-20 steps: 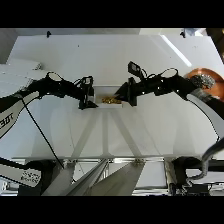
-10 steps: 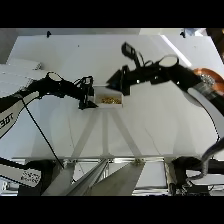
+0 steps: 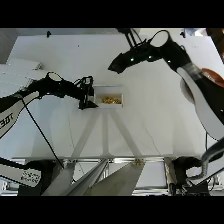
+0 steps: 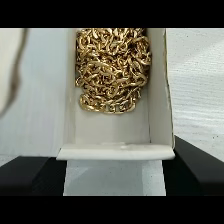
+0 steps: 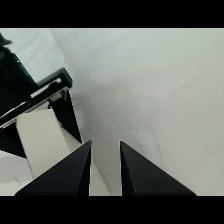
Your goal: Fold the box and place the chain.
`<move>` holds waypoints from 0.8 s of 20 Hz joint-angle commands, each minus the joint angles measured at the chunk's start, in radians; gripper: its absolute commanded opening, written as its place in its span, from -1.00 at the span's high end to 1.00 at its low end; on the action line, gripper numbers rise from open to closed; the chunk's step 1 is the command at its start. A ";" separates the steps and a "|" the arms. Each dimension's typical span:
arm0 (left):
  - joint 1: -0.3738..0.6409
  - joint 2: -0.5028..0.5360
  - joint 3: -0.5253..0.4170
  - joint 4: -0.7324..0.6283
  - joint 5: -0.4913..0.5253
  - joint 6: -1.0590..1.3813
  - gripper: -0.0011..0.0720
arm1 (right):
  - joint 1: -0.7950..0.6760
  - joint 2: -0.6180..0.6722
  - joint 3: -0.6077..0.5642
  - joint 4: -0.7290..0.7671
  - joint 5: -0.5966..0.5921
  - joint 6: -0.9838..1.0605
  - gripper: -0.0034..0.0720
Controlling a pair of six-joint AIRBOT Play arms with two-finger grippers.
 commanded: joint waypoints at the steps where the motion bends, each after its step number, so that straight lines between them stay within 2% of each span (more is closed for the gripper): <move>1: 0.000 0.000 0.000 0.000 0.000 0.000 0.50 | 0.002 -0.098 0.031 -0.030 0.160 0.137 0.43; 4: 0.000 0.000 0.000 0.000 0.000 0.000 0.50 | 0.003 -0.116 0.031 0.011 0.317 0.118 0.39; 9: 0.000 0.000 0.000 0.000 0.000 0.000 0.50 | 0.035 -0.096 0.031 0.037 0.393 -0.006 0.39; 11: 0.000 0.000 0.000 0.000 0.000 0.000 0.50 | 0.064 -0.083 0.031 0.031 0.373 -0.113 0.36; 13: 0.000 0.000 0.000 0.000 0.000 0.000 0.50 | 0.090 -0.073 0.031 -0.014 0.312 -0.170 0.11; 16: 0.000 0.000 0.000 0.000 0.000 0.000 0.50 | 0.119 -0.068 0.031 -0.135 0.214 -0.193 0.11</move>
